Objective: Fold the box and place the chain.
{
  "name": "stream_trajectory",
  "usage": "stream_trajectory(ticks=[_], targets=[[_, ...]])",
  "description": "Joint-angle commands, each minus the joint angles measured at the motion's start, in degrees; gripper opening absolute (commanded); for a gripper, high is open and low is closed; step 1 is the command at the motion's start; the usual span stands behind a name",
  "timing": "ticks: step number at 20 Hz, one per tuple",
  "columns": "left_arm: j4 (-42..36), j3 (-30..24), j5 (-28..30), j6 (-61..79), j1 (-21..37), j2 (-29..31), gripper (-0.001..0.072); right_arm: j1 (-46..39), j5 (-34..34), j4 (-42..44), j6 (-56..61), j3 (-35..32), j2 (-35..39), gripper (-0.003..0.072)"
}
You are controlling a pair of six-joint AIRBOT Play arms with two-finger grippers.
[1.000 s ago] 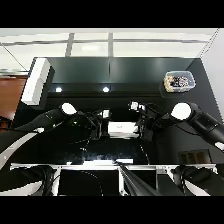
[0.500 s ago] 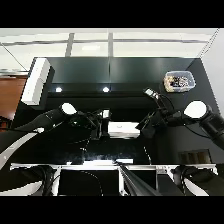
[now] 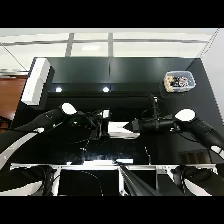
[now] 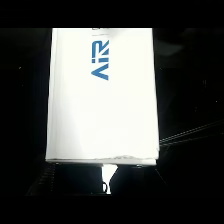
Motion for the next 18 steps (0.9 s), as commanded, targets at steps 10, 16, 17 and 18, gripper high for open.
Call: stream_trajectory(ticks=[10, 16, 17, 18], targets=[[0.00, 0.04, 0.04, 0.00, -0.04, 0.00, 0.0378, 1.75, -5.55, -8.00, 7.50, -0.52, -4.79, 0.0012], [0.04, 0.04, 0.00, 0.02, 0.00, 0.00, 0.0386, 1.40, -0.66, -8.04, 5.40, 1.11, -3.98, 0.0012], [0.04, 0.04, 0.13, 0.02, 0.09, 0.00, 0.0445, 0.81, 1.90, -7.96, 5.29, 2.21, -3.30, 0.0012], [0.09, 0.04, 0.20, 0.02, 0.13, 0.02, 0.0450, -0.31, 5.16, -8.00, 5.29, 3.67, -2.25, 0.0012]])
